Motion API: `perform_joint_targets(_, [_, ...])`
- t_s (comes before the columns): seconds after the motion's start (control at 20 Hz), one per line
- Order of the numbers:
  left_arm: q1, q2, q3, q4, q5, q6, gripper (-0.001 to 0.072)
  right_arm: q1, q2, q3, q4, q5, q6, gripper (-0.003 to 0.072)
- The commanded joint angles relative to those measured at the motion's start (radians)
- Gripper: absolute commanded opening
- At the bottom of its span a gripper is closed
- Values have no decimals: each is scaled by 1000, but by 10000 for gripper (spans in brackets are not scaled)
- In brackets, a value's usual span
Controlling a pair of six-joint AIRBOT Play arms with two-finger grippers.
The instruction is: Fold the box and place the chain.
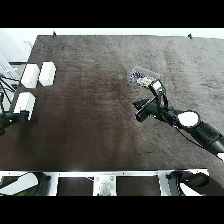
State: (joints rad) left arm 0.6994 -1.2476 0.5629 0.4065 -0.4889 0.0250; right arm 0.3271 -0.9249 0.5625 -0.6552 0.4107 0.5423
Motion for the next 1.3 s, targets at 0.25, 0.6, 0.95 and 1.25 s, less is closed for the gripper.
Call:
perform_joint_targets(0.25, [1,145,46,83,-69,-66,720,0,1,1,1,0,0,266])
perform_joint_targets(0.6, [-1,298,209,-185,-575,-114,41,0,119,16,149,-10,1,14])
perform_joint_targets(0.95, [-401,474,182,-313,-320,-79,13,-86,335,9,155,-97,64,12])
perform_joint_targets(1.25, [-922,697,-35,-313,308,-69,13,-89,443,-156,131,-135,163,9])
